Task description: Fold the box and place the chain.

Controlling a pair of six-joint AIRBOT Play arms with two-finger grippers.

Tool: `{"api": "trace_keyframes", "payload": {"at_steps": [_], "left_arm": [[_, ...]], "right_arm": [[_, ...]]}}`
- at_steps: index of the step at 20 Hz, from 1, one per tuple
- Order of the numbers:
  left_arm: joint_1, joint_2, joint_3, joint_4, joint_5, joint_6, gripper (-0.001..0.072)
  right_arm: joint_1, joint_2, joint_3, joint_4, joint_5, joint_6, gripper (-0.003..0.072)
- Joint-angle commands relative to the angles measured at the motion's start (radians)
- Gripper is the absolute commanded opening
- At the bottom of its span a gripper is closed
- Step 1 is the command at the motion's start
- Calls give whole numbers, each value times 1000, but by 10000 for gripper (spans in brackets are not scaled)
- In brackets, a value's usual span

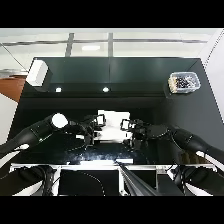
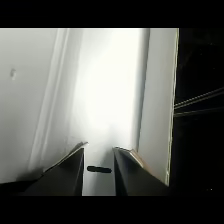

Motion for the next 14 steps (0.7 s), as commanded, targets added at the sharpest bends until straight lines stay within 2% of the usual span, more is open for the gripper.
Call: {"api": "trace_keyframes", "payload": {"at_steps": [1, 2, 3, 4, 7, 9, 11, 14], "left_arm": [[0, -1, 0, -7, -35, -5, 428], [0, -1, 0, -3, -42, -5, 305], [1, 0, 4, 6, -53, -7, 84], [6, 3, 11, 26, -81, -14, 28], [60, 62, 33, 139, -151, -248, 27], [145, 133, 36, 250, -209, -433, 27], [279, 200, 36, 329, -284, -578, 28], [519, 249, 35, 321, -413, -637, 29]], "right_arm": [[0, 0, 0, 0, 0, 0, 354], [0, 0, 0, 0, 0, 0, 354], [0, 0, 0, 0, 0, 0, 354], [0, 0, 0, 0, 0, 0, 354], [0, 0, 0, 0, 0, 0, 354], [0, 0, 0, 0, 0, 0, 354], [0, 0, 0, 0, 0, 0, 354], [0, 0, 0, 0, 0, 0, 354]]}}
